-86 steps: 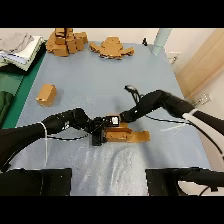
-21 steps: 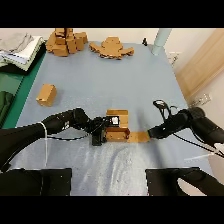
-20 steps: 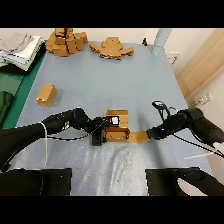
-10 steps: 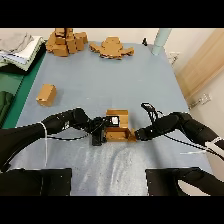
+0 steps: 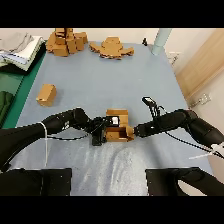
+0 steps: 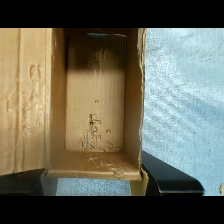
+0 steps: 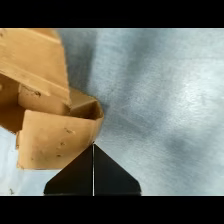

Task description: Fold the box.

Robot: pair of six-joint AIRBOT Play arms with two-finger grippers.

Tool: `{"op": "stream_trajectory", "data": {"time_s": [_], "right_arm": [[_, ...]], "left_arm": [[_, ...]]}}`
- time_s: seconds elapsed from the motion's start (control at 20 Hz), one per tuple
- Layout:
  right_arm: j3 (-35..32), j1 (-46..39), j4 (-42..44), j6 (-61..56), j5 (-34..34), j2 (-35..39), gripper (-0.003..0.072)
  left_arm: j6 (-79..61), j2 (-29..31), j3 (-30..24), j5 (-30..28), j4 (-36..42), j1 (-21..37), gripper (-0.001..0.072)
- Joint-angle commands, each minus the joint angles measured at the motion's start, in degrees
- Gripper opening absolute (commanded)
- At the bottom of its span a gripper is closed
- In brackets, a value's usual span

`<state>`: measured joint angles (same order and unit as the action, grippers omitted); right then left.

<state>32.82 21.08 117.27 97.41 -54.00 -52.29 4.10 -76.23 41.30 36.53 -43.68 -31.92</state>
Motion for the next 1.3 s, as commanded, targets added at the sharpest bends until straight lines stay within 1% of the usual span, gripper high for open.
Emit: {"op": "stream_trajectory", "data": {"time_s": [0.0, 0.2, 0.35, 0.4, 0.5, 0.6, 0.7, 0.9, 1.05, 1.15, 1.25], "right_arm": [[0.2, 0.1, 2.6, -0.1, -0.7, 0.8, 0.0001], [0.1, 0.1, 4.2, -0.1, 0.5, 0.7, 0.0002], [0.1, 0.1, 4.8, -0.1, 1.3, -0.9, 0.0004], [0.1, 0.1, 5.2, 0.0, 1.5, -1.7, 0.0040], [0.2, 0.7, 5.3, 0.0, 2.0, -2.4, 0.0188], [0.2, 1.8, 5.1, 0.0, 3.1, -2.4, 0.0188], [0.2, 2.8, 5.0, 0.0, 3.9, -2.4, 0.0381], [0.2, 4.3, 4.9, -0.1, 5.0, -2.9, 0.0384], [0.5, 4.4, 4.4, -1.1, 3.6, -2.9, 0.0379], [1.3, 4.4, 2.2, -2.7, 1.6, -2.6, 0.0372], [1.9, 4.4, -1.1, -5.0, 1.0, -1.5, 0.0372]], "left_arm": [[0.0, 0.0, 0.0, 0.0, 0.0, 0.0, 0.0523], [0.0, 0.0, 0.0, 0.0, 0.0, 0.0, 0.0523], [0.0, 0.0, 0.0, 0.0, 0.0, 0.0, 0.0523], [0.0, 0.0, 0.0, 0.0, 0.0, 0.0, 0.0523], [0.0, 0.0, 0.0, 0.0, 0.0, 0.0, 0.0523], [0.0, 0.0, 0.0, 0.0, 0.0, 0.0, 0.0523], [0.0, 0.0, 0.0, 0.0, 0.0, 0.0, 0.0523], [0.0, 0.0, 0.0, 0.0, 0.0, 0.0, 0.0523], [0.0, 0.0, 0.0, 0.0, 0.0, -0.1, 0.0523], [0.0, 0.0, 0.0, 0.0, 0.0, -0.1, 0.0523], [0.0, 0.0, 0.0, 0.0, 0.0, -0.1, 0.0523]]}}
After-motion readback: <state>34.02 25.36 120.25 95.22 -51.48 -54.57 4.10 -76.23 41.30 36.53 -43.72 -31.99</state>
